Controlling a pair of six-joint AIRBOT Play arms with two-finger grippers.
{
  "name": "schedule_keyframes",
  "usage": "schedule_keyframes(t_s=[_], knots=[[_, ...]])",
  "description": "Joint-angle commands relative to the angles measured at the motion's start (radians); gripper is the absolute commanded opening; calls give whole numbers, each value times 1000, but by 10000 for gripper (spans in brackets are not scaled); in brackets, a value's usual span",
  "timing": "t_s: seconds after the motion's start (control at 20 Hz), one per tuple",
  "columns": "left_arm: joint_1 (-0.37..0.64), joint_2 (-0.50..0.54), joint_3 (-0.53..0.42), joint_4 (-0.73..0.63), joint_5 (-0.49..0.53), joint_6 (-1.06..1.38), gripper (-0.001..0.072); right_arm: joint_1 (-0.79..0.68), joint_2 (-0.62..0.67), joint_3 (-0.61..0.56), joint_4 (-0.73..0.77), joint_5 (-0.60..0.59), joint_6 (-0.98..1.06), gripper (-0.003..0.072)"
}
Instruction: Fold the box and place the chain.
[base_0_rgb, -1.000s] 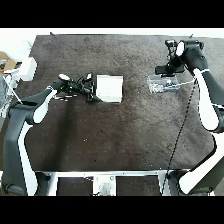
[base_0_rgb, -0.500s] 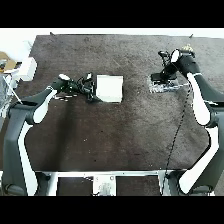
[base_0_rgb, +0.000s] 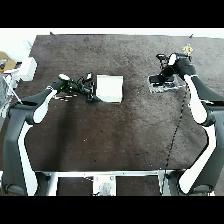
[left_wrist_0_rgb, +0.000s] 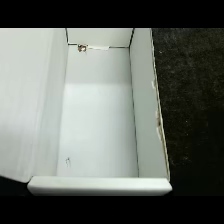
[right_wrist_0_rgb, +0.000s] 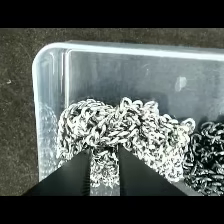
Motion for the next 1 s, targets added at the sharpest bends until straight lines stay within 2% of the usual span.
schedule_keyframes(t_s=[0.0,0.2,0.5,0.8,0.95], knots=[[0,0,0,0,0,0,353,2,-6,1,8,-17,2,25],[0,0,0,0,0,0,353,2,21,1,7,-2,9,0],[0,0,0,0,0,0,353,11,173,1,-31,18,-3,-3],[0,0,0,0,0,0,353,103,417,1,-116,5,-29,-3],[0,0,0,0,0,0,353,181,565,1,-198,-64,-27,-3]])
